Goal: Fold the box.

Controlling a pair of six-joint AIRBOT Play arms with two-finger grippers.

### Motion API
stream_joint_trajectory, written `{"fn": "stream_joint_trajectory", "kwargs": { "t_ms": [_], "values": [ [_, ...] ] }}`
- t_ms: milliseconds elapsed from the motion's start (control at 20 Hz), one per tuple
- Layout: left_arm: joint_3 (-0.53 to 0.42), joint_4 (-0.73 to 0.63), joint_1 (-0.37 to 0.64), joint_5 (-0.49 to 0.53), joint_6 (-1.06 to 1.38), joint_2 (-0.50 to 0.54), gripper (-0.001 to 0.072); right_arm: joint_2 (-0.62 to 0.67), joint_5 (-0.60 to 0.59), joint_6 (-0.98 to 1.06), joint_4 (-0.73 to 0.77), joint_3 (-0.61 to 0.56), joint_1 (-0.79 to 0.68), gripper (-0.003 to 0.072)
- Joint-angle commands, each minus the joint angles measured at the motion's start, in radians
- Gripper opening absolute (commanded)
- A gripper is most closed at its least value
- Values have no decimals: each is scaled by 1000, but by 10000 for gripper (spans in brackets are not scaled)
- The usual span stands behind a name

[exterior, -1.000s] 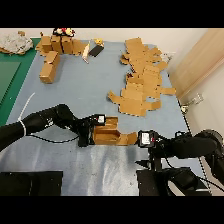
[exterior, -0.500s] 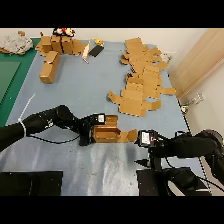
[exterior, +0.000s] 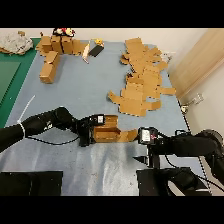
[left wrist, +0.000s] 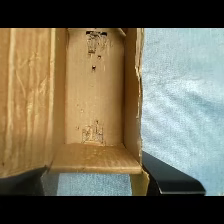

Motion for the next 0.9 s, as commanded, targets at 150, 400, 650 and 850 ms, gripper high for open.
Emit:
{"fn": "stream_joint_trajectory", "kwargs": {
  "t_ms": [150,400,650,850],
  "values": [
    [0,4,1,-21,-1,0,529,1,17,440,76,0,1,703],
    [0,4,1,-22,-1,0,529,1,141,904,111,0,1,702],
    [0,4,1,-21,-1,0,529,-23,261,1108,102,-1,1,5],
    [0,4,1,-21,-1,0,529,-226,359,1044,195,10,5,3]
  ]
}}
